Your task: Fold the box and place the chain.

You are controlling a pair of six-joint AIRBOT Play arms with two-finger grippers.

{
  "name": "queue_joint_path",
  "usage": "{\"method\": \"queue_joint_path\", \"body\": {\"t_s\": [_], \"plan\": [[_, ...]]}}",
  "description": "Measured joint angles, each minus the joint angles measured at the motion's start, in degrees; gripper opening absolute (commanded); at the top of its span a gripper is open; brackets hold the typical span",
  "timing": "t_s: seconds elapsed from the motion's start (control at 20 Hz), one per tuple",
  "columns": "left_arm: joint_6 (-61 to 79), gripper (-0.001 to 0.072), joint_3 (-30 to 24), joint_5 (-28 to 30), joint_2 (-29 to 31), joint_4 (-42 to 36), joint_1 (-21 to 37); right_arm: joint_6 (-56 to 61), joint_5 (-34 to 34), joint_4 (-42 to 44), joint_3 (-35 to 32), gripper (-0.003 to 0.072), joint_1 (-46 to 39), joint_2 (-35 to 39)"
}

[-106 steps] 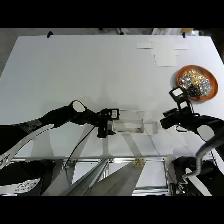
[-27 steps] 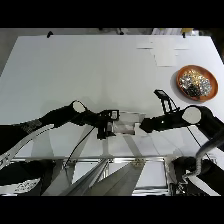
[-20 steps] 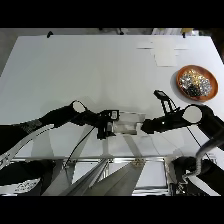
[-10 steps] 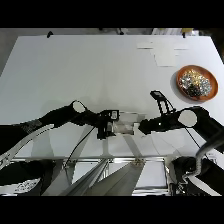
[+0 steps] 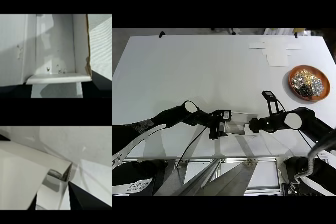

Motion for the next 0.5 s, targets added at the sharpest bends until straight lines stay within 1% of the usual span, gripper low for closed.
{"method": "queue_joint_path", "body": {"t_s": [0.2, 0.5], "plan": [[-0.04, 0.0169, 0.00, -0.02, 0.00, -0.04, 0.00, 3.50, -2.43, -0.48, -0.02, 0.0421, 1.88, -0.96], [-0.02, 0.0169, 0.00, 0.00, -0.02, -0.02, 0.00, 3.56, -2.40, -0.70, 0.00, 0.0421, 2.67, -1.29]]}}
